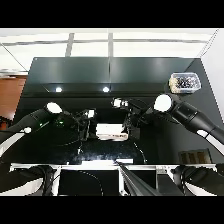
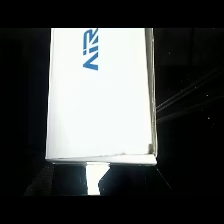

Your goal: Fold the box and place the chain.

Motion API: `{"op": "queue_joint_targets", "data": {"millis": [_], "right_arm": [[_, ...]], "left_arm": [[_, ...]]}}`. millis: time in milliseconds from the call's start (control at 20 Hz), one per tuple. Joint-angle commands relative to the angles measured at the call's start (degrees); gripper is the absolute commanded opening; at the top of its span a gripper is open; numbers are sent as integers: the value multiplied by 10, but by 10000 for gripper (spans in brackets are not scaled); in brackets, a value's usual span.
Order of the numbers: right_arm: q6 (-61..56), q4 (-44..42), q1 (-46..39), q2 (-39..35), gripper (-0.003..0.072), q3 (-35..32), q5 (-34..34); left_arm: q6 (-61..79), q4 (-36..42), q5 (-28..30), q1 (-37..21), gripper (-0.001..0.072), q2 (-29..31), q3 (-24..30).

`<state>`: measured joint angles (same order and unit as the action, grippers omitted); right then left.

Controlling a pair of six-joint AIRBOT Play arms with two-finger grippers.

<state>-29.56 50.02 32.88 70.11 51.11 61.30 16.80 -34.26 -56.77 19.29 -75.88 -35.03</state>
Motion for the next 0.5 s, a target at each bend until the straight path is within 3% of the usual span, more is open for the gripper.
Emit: {"op": "queue_joint_targets", "data": {"millis": [0, 450], "right_arm": [[-2, 0, 1, 0, 238, 0, -1], [-16, 26, 20, 0, 240, 0, 1]], "left_arm": [[1, 0, 0, 0, 372, 0, 0], [1, 0, 0, 0, 372, 0, 0]]}}
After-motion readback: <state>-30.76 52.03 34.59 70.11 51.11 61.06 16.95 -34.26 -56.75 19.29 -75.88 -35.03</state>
